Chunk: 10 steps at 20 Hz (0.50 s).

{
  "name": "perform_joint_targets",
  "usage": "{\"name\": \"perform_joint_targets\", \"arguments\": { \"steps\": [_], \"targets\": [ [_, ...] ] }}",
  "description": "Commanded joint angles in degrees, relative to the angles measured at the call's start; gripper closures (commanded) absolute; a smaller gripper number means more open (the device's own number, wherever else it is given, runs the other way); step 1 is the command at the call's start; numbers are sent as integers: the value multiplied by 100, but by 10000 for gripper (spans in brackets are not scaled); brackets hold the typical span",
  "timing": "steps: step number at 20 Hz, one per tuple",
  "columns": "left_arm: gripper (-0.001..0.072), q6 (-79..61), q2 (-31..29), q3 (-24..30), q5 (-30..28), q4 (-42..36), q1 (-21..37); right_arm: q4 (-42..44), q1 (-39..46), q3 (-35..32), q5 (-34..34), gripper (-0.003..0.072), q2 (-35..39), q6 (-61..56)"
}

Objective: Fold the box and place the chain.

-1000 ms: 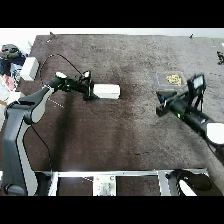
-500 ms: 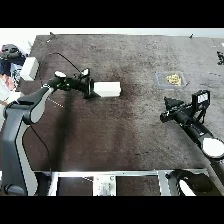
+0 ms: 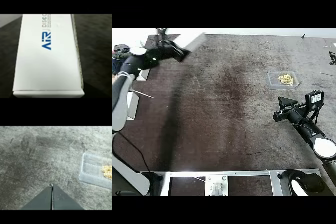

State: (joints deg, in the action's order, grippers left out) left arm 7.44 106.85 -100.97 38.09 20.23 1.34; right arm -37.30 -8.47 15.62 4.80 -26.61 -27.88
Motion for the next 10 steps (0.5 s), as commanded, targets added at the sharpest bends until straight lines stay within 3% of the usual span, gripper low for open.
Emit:
{"name": "perform_joint_targets", "arguments": {
  "steps": [1, 4, 8, 10],
  "targets": [
    [703, 2197, -219, 57, -1408, 1692, 455, -2, -4, -2, -15, 674, 4, -2],
    [703, 3615, -219, 557, -1738, 2789, 785, -2, -4, -2, -15, 674, 2, -2],
    [701, 3915, -96, 1392, -2590, 2739, 960, -2, -4, -2, -15, 674, 2, -2],
    [701, 3904, 103, 1491, -2592, 2736, 957, -4, -4, -2, -17, 674, 2, -2]
  ]
}}
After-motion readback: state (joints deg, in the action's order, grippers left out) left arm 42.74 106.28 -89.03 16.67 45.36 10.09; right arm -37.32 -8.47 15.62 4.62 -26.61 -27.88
